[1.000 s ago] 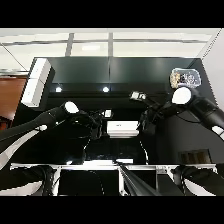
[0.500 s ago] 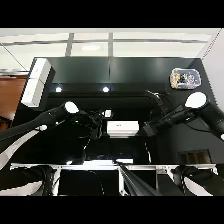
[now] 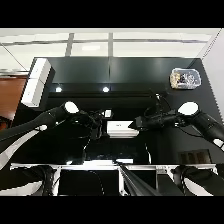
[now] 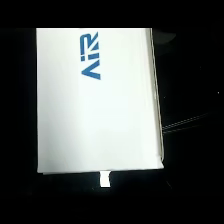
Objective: Fold the box and place the chain.
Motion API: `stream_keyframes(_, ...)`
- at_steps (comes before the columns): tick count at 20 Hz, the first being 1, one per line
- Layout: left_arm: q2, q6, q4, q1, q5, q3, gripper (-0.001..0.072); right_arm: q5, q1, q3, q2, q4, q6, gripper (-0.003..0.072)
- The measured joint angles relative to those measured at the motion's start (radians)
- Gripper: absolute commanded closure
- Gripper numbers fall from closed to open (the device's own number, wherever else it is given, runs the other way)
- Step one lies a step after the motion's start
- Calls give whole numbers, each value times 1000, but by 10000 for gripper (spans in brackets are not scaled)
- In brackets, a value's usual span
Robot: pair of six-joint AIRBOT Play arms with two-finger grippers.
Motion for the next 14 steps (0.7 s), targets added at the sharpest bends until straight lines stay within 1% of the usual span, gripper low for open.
stream_keyframes(6,0,1,0,0,1,0,415,-47,5,-5,-5,-113,85,669)
stream_keyframes(14,0,1,0,0,1,0,415,-76,46,-7,-31,-159,103,669)
